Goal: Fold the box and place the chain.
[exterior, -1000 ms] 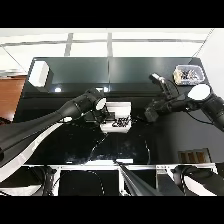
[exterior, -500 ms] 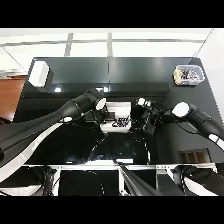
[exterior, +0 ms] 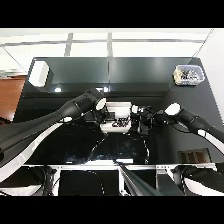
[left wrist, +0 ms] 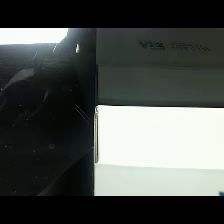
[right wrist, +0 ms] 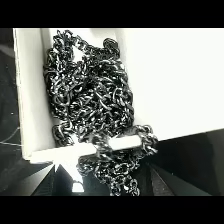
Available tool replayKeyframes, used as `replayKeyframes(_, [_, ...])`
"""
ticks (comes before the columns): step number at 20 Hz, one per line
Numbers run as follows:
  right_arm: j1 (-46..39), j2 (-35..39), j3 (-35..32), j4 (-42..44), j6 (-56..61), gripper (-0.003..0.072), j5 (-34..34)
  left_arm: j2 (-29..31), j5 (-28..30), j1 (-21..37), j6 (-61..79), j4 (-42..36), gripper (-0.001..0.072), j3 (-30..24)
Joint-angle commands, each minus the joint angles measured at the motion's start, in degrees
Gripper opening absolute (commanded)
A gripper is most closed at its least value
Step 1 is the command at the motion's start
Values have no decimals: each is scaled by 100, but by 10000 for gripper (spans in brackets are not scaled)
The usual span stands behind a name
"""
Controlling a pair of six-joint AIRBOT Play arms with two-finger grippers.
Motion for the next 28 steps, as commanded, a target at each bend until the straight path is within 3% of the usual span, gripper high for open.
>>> replayKeyframes(1, [9,-177,11,4,98,720,-144,-4,2,-2,2,2,29,4])
replayKeyframes(5, [4,-177,17,-380,573,720,-389,-4,0,-2,2,0,29,4])
replayKeyframes(7, [9,-177,17,-369,616,409,-330,-4,4,-2,2,0,29,4])
replayKeyframes(9, [7,-162,20,-372,656,2,-306,-4,2,-2,2,0,29,4])
replayKeyframes(12, [4,2,59,-382,1060,13,-310,-4,-7,-2,2,0,29,4])
replayKeyframes(16, [-195,723,131,-688,2544,13,-271,-4,-4,-2,2,0,29,4])
replayKeyframes(21, [-461,2065,227,-754,3934,13,632,-4,-4,-2,2,0,29,4])
replayKeyframes(24, [-452,2328,365,472,4310,14,992,-4,2,-2,2,0,29,4])
replayKeyframes(26, [-365,2271,363,1467,4312,15,619,-4,9,-2,2,0,29,4])
replayKeyframes(28, [-107,2210,363,1714,4312,16,192,-4,9,-2,2,0,29,4])
